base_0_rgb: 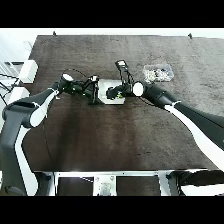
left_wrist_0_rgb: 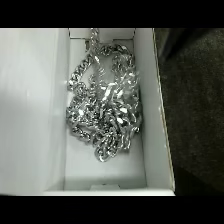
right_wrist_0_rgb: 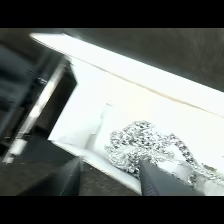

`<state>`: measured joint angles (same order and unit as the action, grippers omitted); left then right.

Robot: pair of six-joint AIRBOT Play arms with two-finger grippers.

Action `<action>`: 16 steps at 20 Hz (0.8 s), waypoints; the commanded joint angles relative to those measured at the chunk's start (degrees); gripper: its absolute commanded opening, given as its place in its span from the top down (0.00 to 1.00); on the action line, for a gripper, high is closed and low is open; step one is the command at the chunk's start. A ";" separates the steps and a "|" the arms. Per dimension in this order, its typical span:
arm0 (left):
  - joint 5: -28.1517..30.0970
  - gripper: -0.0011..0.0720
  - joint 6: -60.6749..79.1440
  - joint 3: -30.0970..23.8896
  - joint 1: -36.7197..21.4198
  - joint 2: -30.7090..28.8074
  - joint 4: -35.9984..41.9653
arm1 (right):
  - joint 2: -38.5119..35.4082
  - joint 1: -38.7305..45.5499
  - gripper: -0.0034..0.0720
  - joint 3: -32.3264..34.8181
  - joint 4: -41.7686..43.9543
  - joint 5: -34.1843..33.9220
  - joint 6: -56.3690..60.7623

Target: Fold the box and place the chain.

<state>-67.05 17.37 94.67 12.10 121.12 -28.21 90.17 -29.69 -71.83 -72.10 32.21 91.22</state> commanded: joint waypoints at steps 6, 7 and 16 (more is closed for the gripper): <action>0.02 0.49 -0.42 0.02 0.00 0.02 -0.02 | -9.09 11.87 0.43 0.26 -10.95 4.90 0.46; 0.02 0.49 -0.44 0.02 0.00 0.02 -0.02 | -8.98 15.37 0.43 0.28 -11.02 4.66 2.10; 0.17 0.49 -0.42 0.02 0.00 0.02 -0.02 | 11.39 30.71 0.37 -5.49 8.66 -1.77 -6.71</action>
